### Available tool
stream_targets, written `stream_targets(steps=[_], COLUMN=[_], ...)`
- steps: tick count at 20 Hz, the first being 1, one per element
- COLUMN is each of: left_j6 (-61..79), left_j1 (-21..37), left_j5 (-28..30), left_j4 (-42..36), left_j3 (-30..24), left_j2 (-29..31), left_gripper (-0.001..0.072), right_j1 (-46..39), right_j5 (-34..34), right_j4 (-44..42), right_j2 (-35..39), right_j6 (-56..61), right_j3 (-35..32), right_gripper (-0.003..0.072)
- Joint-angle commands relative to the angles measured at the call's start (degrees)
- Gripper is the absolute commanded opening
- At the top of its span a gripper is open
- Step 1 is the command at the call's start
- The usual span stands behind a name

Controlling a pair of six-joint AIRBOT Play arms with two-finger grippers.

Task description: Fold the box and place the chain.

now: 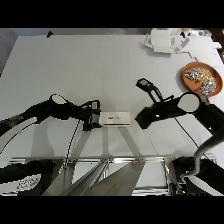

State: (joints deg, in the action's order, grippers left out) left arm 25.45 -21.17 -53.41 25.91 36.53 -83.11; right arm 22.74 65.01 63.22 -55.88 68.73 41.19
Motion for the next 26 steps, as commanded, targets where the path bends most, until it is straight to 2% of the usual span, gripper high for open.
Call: stream_targets(steps=[1,2,13,15,16,18,21,26], left_j6=[0.04,0.04,0.00,0.02,-0.07,-1.11,-9.70,-24.59], left_j1=[0.00,0.00,0.00,0.09,0.15,0.39,3.69,17.57], left_j5=[0.00,0.02,-1.31,-1.92,-1.90,-1.53,2.51,9.40], left_j4=[0.07,0.04,-3.32,-5.09,-5.66,-5.53,-5.27,-3.76], left_j3=[0.00,0.00,0.02,0.02,0.02,0.02,0.02,0.02], left_j2=[0.04,0.04,0.04,0.61,1.55,4.61,12.66,28.26], left_gripper=[0.0210,0.0210,0.0194,0.0004,0.0004,0.0003,0.0003,0.0003], right_j1=[-6.54,-7.61,-8.63,-8.66,-8.63,-8.66,-8.63,-8.66], right_j5=[17.75,18.14,18.36,18.36,18.36,18.36,18.36,18.36], right_j4=[26.12,28.17,27.82,27.82,27.85,27.82,27.82,27.82], right_j2=[1.70,1.70,1.70,1.70,1.70,1.70,1.70,1.70], right_j6=[21.73,21.77,21.70,21.70,21.70,21.70,21.70,21.70], right_j3=[0.20,0.22,0.24,0.24,0.24,0.24,0.24,0.24], right_gripper=[0.0020,0.0020,0.0020,0.0020,0.0020,0.0020,0.0020,0.0020])
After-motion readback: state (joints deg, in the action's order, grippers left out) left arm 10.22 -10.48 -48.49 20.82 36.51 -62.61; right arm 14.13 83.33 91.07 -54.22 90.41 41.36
